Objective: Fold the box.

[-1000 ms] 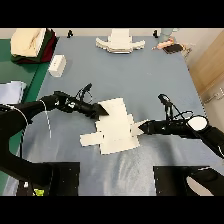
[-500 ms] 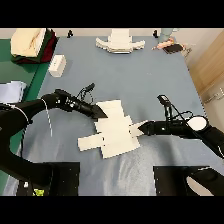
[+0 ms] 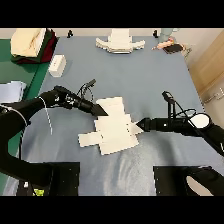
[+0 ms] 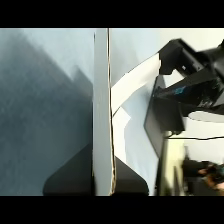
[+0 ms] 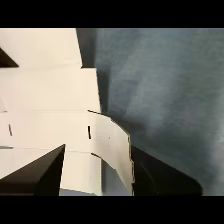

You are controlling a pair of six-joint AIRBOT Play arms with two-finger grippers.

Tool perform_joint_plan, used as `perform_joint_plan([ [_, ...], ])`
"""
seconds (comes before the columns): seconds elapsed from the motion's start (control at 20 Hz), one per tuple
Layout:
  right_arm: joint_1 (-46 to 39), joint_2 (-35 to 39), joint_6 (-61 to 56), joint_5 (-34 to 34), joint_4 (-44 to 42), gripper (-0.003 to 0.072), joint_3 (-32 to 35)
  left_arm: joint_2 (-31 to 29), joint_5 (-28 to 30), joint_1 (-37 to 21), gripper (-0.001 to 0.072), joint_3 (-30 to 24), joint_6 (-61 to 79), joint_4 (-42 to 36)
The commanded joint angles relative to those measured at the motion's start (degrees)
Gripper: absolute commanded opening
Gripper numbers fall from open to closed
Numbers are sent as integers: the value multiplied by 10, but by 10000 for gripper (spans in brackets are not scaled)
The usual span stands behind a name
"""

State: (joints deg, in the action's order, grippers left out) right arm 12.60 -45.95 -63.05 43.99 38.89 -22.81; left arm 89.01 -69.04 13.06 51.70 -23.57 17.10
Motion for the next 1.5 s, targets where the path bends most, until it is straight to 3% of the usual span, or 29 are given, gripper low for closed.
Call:
perform_joint_plan([
  [0.0,-44,5,-74,14,22,598,-41,-50,51,26,10,2,101,-5],
  [0.15,-83,17,-90,21,26,598,-99,-126,130,77,10,-30,189,-9],
  [0.3,-101,26,-97,20,25,595,-141,-195,200,129,10,-100,335,-70],
  [0.45,-101,24,-107,23,24,582,-147,-235,210,162,10,-177,506,-172],
  [0.6,-101,23,-107,24,21,547,-147,-241,223,181,10,-217,592,-189],
  [0.75,-97,23,-106,29,19,261,-147,-238,278,191,11,-231,609,-188],
  [0.85,-82,23,-106,50,19,12,-147,-232,290,191,12,-237,609,-186],
  [1.05,-42,23,-125,98,36,2,-147,-228,290,191,14,-241,598,-183],
  [1.2,-14,23,-161,97,86,3,-143,-221,290,191,15,-246,597,-179],
  [1.45,3,23,-165,93,87,2,-130,-215,290,191,15,-249,542,-117],
])
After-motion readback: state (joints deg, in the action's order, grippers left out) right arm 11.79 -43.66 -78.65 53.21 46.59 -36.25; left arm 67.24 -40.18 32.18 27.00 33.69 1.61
